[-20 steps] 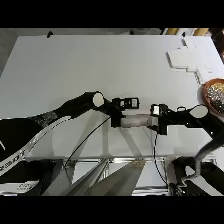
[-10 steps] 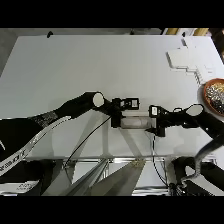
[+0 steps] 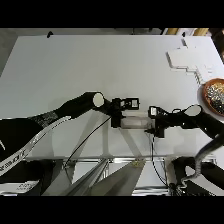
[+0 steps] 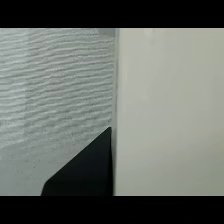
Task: Fold the box and place the chain.
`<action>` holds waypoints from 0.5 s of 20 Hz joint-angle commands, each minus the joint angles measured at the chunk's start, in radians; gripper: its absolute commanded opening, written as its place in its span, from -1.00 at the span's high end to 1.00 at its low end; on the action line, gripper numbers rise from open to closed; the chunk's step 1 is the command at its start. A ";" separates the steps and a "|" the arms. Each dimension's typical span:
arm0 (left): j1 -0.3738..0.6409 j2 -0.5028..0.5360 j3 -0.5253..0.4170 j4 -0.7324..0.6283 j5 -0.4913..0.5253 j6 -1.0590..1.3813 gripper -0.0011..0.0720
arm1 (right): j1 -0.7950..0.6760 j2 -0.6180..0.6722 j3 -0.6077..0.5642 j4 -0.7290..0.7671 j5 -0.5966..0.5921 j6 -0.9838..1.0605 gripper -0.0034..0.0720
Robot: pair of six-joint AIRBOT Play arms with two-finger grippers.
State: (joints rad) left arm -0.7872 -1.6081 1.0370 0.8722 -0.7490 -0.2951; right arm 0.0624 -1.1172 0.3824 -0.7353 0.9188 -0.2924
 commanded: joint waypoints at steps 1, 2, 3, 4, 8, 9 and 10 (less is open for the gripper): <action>0.000 0.000 0.000 0.000 0.001 0.000 0.94 | 0.000 -0.015 -0.003 0.003 -0.018 -0.006 -0.79; 0.000 0.000 0.000 0.000 0.001 0.000 0.94 | 0.000 -0.015 -0.003 0.003 -0.018 -0.006 -0.79; 0.000 0.000 0.000 0.000 0.000 0.000 0.94 | 0.000 -0.015 -0.003 0.003 -0.018 -0.006 -0.79; 0.000 0.000 0.000 0.000 0.001 0.000 0.94 | 0.000 -0.015 -0.003 0.003 -0.018 -0.006 -0.79; 0.000 0.000 0.000 0.000 0.001 0.000 0.94 | -0.025 -0.015 -0.003 0.003 -0.018 -0.006 -0.78; 0.000 0.000 0.000 0.000 0.001 0.000 0.94 | -0.027 -0.015 -0.003 0.003 -0.019 -0.017 -0.77; 0.000 0.000 0.000 0.000 0.001 0.000 0.94 | -0.027 -0.015 -0.003 0.006 -0.016 -0.046 -0.77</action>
